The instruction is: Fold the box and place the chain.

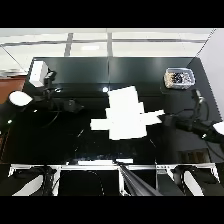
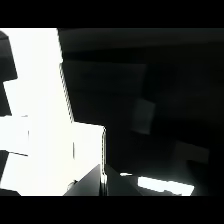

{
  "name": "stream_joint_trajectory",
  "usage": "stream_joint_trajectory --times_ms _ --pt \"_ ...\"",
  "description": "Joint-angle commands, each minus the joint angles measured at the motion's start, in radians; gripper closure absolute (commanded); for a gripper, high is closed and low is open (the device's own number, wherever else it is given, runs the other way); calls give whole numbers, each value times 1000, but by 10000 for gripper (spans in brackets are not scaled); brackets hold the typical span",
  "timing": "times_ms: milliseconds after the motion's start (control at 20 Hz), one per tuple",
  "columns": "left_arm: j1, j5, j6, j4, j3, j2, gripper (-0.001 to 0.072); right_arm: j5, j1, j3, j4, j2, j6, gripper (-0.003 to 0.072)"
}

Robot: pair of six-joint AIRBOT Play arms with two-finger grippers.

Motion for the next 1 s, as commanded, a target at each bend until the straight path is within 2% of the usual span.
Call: stream_joint_trajectory --times_ms 0,100,300,500,600,650,700,750,800,850,950 --pt "-93 -58 38 -182 98 -177 17 -142 180 -69 47 27 68 668" --pt "-109 -135 87 -271 156 -296 18 -162 227 -69 48 27 68 668" --pt "-119 -243 80 -312 238 -458 18 -164 262 -69 48 27 68 669" --pt "-119 -350 139 -360 245 -528 18 -164 265 -69 48 27 68 669" --pt "-119 -423 255 -378 245 -538 26 -164 265 -69 48 27 68 668" --pt "-122 -467 327 -395 246 -538 50 -164 265 -69 48 27 68 668" --pt "-126 -504 371 -387 252 -538 149 -164 265 -69 48 27 68 668" --pt "-134 -532 374 -365 266 -538 219 -154 265 -69 48 27 71 668" --pt "-146 -555 383 -325 285 -538 233 -143 265 -69 48 27 75 668" --pt "-163 -567 383 -260 309 -538 300 -132 265 -69 48 27 76 668" --pt "-195 -566 380 -166 346 -538 320 -131 265 -69 44 27 75 669"
